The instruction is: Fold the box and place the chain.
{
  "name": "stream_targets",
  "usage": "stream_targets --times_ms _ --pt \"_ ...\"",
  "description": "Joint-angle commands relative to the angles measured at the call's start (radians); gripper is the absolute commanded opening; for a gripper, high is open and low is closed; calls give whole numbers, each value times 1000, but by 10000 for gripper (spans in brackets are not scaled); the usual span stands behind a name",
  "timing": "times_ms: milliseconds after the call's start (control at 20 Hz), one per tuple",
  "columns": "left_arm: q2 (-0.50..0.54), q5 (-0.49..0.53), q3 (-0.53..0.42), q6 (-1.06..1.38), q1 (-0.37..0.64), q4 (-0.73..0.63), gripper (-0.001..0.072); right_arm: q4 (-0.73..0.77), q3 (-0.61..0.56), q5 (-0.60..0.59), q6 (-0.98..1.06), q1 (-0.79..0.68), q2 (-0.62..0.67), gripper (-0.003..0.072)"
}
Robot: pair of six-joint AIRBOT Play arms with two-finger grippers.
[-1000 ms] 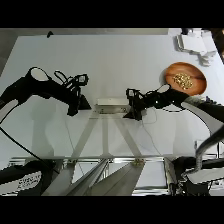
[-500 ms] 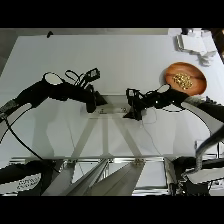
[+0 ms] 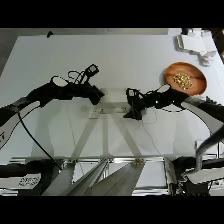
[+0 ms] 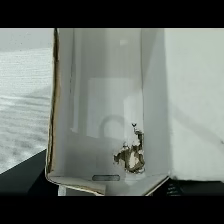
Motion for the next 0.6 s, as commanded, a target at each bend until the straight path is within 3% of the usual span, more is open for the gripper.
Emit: stream_targets --times_ms 0,200,350,400,450,500,550 --pt "-8 10 1 12 13 1 11 -1 1 3 -1 0 0 506" --pt "113 -143 1 109 91 21 12 -1 1 3 -1 0 0 506" --pt "188 -239 1 211 119 207 42 -1 1 3 -1 0 0 506" --pt "196 -239 1 211 113 280 182 -1 1 3 -1 0 0 506" --pt "195 -238 0 211 103 339 387 -1 1 3 -1 0 0 506" --pt "188 -238 0 211 94 377 475 -1 1 3 -1 0 0 506" --pt "175 -238 0 212 84 395 506 -1 1 3 -1 0 0 506"
